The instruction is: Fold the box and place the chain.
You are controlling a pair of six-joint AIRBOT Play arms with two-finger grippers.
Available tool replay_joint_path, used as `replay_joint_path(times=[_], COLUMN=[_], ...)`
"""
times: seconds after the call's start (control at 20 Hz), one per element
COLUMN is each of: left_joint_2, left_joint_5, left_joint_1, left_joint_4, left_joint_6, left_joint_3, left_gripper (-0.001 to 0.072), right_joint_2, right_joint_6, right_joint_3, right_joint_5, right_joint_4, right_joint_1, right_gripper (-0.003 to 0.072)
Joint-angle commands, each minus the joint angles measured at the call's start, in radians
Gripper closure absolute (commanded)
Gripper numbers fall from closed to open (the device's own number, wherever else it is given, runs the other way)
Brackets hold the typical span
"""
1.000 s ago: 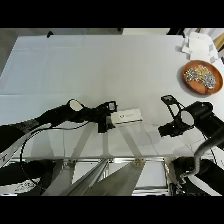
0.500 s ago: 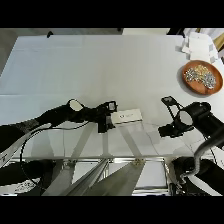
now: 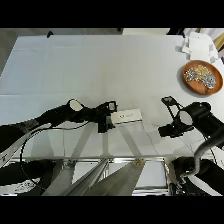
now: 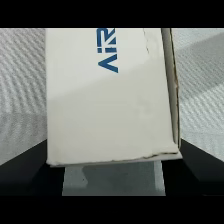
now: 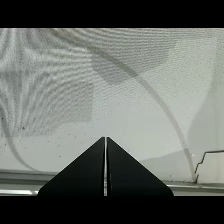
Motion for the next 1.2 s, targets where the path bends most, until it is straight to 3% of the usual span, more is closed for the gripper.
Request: replay_joint_path(times=[0.0, 0.35, 0.45, 0.7, 0.8, 0.95, 1.15], left_joint_2=[0.001, 0.001, 0.006, 0.126, 0.209, 0.349, 0.499], left_joint_5=[0.000, -0.003, -0.016, 0.015, 0.077, 0.146, 0.134], left_joint_1=[0.000, 0.000, 0.002, 0.002, 0.003, 0.037, 0.248], left_joint_4=[0.000, 0.000, 0.010, 0.070, 0.152, 0.412, 0.658], left_joint_6=[0.000, 0.000, -0.010, -0.039, -0.173, -0.437, -0.797], left_joint_3=[0.000, 0.000, 0.000, 0.000, 0.000, 0.000, 0.000], left_gripper=[0.0459, 0.0463, 0.0700, 0.0706, 0.0704, 0.0702, 0.0702], right_joint_2=[0.000, 0.000, 0.000, 0.000, 0.000, 0.000, 0.000], right_joint_6=[0.000, 0.000, 0.000, 0.000, 0.000, 0.000, 0.000], right_joint_3=[0.000, 0.000, 0.000, 0.000, 0.000, 0.000, 0.000], right_joint_5=[0.000, 0.000, 0.000, 0.000, 0.000, 0.000, 0.000], right_joint_4=[0.000, 0.000, 0.000, 0.000, 0.000, 0.000, 0.000], right_joint_1=[0.000, 0.000, 0.000, 0.000, 0.000, 0.000, 0.000], right_gripper=[0.0676, 0.0676, 0.0676, 0.0676, 0.0676, 0.0676, 0.0676])
